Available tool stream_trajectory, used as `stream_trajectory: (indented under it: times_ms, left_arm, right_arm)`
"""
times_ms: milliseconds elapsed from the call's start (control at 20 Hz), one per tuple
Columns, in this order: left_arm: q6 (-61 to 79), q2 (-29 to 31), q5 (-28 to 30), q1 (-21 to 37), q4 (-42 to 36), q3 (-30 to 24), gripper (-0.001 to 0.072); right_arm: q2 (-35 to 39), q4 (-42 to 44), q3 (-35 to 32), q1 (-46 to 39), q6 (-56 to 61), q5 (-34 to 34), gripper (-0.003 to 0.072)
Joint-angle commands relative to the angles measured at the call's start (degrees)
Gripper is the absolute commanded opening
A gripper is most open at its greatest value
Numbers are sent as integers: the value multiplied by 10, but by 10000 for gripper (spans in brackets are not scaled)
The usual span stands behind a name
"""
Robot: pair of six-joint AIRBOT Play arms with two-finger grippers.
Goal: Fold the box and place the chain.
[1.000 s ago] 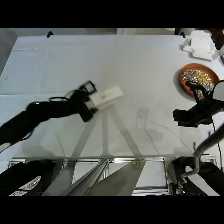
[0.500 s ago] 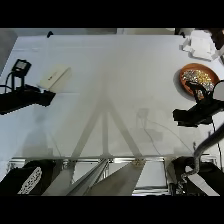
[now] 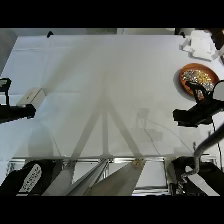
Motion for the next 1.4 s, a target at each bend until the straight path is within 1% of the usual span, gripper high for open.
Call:
stream_trajectory:
  times_ms: [0,50,100,150,250,300,350,450,500,550,750,900,1050,1200,1350]
  left_arm:
    - [-13,0,17,6,21,-18,43]
    - [-12,1,24,5,21,-18,183]
    - [-12,1,30,5,21,-18,339]
    - [-12,1,34,5,17,-18,411]
    - [-12,1,40,4,11,-17,445]
    - [-12,1,42,4,10,-17,516]
    - [-12,2,43,4,10,-17,570]
    - [-12,9,42,4,10,-17,589]
    - [-11,19,39,4,9,-17,695]
    - [-11,32,35,4,9,-17,704]
    - [-10,106,36,3,9,-17,704]
    - [-10,165,50,3,2,-17,703]
    - [-10,218,76,3,-31,-17,700]
    - [-10,248,111,3,-41,-17,699]
    - [-10,251,130,3,-42,-17,699]
  right_arm:
    - [0,0,0,0,0,0,18]
    - [0,0,0,0,0,0,18]
    - [0,0,0,0,0,0,18]
    - [0,0,0,0,0,0,18]
    - [0,0,0,0,0,0,18]
    - [0,0,0,0,0,0,18]
    - [0,0,0,0,0,0,18]
    - [0,0,0,0,0,0,18]
    - [0,0,0,0,0,0,18]
    - [0,0,0,0,0,0,18]
    - [0,0,0,0,0,0,18]
    - [0,0,0,0,0,0,18]
    - [0,0,0,0,0,0,18]
    - [0,0,0,0,0,0,18]
    - [0,0,0,0,0,0,18]
